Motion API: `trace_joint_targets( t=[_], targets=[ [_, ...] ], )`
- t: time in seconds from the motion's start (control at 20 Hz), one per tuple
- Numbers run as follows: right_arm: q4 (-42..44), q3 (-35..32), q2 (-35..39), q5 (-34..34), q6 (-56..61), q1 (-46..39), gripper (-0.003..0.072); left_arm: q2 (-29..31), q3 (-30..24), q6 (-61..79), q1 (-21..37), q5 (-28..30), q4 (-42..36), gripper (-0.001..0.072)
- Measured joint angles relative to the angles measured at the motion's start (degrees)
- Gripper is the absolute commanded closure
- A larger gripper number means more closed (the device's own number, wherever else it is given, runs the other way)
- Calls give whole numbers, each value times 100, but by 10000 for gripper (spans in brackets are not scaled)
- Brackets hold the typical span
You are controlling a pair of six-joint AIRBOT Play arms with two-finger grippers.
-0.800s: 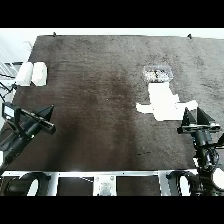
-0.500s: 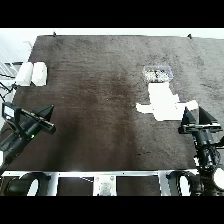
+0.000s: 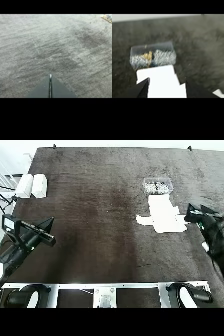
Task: Fold the box and place the chain.
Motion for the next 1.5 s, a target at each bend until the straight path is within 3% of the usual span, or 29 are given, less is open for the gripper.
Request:
trace_joint_targets(
  t=[0.15, 0.3, 0.5, 0.75, 1.05, 1.5],
  targets=[
    [-964, 1086, -1620, 1467, 901, -758, 131, 0, 0, 0, 0, 0, 2, 692],
    [-2339, 2157, -2618, 2861, 1906, -1572, 132, 0, 0, 2, 0, 0, 2, 691],
    [-3665, 3515, -3460, 4006, 2815, -2430, 132, 0, 0, 0, 0, 0, 0, 691],
    [-4835, 5412, -4964, 5499, 3342, -2848, 132, 0, 0, 2, 0, 0, 0, 692],
    [-5390, 7042, -6531, 6682, 3449, -2933, 132, 0, 0, 0, 0, 0, 2, 691],
    [-4861, 7512, -7705, 7917, 3241, -2946, 189, 0, 0, 2, 0, 0, 2, 692]
  ],
)
